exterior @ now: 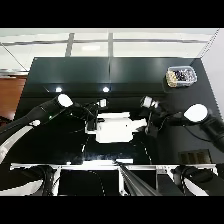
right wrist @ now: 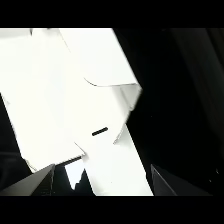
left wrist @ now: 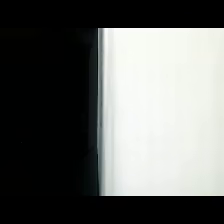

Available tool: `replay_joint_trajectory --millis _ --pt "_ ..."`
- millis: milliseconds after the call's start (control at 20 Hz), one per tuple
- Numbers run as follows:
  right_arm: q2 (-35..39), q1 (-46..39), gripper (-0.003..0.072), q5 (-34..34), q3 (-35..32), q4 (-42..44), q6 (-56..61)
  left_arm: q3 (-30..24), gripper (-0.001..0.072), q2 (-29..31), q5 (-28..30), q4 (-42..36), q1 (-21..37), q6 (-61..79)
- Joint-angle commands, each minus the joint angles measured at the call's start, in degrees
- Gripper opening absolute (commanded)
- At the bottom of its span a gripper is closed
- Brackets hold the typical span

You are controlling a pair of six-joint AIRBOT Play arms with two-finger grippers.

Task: Fold the box and place the chain.

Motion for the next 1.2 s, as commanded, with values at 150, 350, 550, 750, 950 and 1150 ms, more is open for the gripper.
replay_joint_trajectory --millis 150,350,550,750,950,1150 --pt "-5.07 5.77 0.0719 -6.29 -5.35 -2.01 -12.17 0.04 0.0032 -0.57 0.9 0.7 -0.57 1.27" --pt "-7.02 7.48 0.0719 -6.56 -5.51 0.85 -13.0 0.04 0.0032 -0.57 0.9 0.68 -0.57 1.27" --pt "-9.09 13.16 0.0719 -10.95 -5.51 3.3 -14.38 0.04 0.0032 -0.57 0.9 0.68 -0.57 1.25" --pt "-9.11 14.91 0.0719 -17.55 -5.44 7.78 -15.26 0.04 0.0032 -0.57 0.9 0.68 -0.57 1.25" --pt "-9.07 11.23 0.0719 -15.72 -2.67 7.3 -15.26 0.04 0.0033 -0.57 0.85 0.68 -0.57 1.25" --pt "-9.09 7.76 0.0719 -15.54 -0.46 7.91 -15.5 0.04 0.0033 -0.57 0.87 0.68 -0.57 1.25"
